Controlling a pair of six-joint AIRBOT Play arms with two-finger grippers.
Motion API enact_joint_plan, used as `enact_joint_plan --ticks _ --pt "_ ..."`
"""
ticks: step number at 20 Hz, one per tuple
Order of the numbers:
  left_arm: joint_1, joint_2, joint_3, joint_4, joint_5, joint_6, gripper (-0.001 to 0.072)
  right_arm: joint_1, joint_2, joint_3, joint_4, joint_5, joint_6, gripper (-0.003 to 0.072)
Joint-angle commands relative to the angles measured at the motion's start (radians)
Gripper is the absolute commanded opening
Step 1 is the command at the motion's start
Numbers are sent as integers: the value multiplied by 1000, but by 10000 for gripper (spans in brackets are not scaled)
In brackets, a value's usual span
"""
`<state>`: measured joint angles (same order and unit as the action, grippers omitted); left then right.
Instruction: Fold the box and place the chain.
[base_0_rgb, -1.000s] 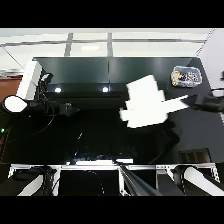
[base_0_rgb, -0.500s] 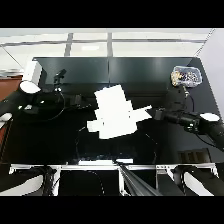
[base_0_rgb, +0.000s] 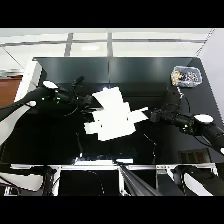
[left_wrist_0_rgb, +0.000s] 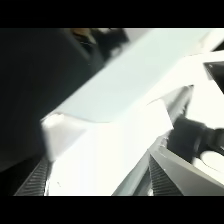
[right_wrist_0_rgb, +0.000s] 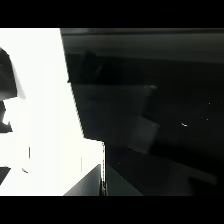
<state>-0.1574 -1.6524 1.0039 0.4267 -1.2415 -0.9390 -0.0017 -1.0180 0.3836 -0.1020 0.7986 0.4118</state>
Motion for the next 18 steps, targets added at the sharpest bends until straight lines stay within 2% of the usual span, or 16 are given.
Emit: enact_joint_plan --ticks 1,2,3,4,6,7,9,10,13,14,15,18 --pt "-16 -62 28 -69 -123 152 694 4 0 0 1 8 0 10" --pt "-18 -72 50 -47 -179 168 681 4 0 0 0 9 0 9" --pt "-21 -83 78 -1 -214 163 598 4 0 0 0 9 -1 9" --pt "-28 -95 107 44 -222 129 557 4 0 0 0 9 -1 9" --pt "-59 -111 161 129 -231 99 557 4 0 0 0 9 -1 9" --pt "-79 -113 186 198 -230 99 527 4 0 0 0 9 -1 10" --pt "-112 -113 223 304 -230 100 418 4 0 0 -2 9 -1 10" --pt "-119 -113 233 317 -230 100 336 4 0 0 -4 9 -1 9" --pt "-128 -113 248 316 -230 100 328 4 0 0 -4 8 -1 9" --pt "-128 -113 248 317 -231 102 195 4 0 0 -4 7 -1 10" --pt "-126 -113 248 317 -230 103 26 4 0 0 -4 7 -1 10" --pt "-116 -113 248 316 -230 103 26 4 0 0 -6 6 -2 10"
